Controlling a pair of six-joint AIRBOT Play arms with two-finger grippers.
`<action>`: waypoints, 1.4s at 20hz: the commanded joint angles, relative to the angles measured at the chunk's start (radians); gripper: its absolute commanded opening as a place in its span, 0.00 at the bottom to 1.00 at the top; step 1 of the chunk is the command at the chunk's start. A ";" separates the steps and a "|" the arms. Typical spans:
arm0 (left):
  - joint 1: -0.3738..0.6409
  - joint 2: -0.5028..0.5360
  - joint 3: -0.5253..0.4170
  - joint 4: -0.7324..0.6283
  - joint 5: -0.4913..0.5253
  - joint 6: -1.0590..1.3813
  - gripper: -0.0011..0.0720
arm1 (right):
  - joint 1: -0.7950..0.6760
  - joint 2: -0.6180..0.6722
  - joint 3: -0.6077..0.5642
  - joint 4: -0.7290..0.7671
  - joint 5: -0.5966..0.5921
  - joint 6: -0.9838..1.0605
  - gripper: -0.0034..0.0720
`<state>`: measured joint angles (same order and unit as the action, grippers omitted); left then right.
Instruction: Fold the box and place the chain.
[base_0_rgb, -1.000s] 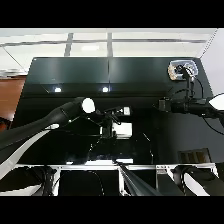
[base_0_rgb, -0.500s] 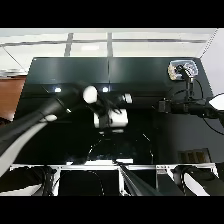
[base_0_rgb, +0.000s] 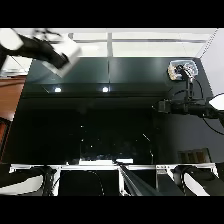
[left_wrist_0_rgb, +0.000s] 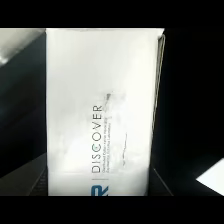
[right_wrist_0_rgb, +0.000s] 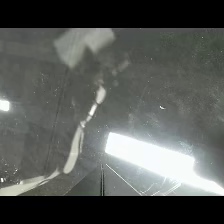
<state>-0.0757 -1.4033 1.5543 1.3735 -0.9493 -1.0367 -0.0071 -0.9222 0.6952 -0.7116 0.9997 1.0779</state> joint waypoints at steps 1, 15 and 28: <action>0.206 -0.085 0.067 -0.006 0.193 -0.074 0.31 | -0.001 0.000 0.000 0.001 0.003 0.004 0.07; 0.415 -0.649 0.361 -0.051 -0.047 -0.097 0.31 | -0.001 0.000 0.000 0.003 0.005 0.011 0.07; 0.388 -0.357 0.485 -0.085 -0.425 -0.231 0.05 | 0.053 -0.002 0.000 0.000 -0.130 0.010 0.07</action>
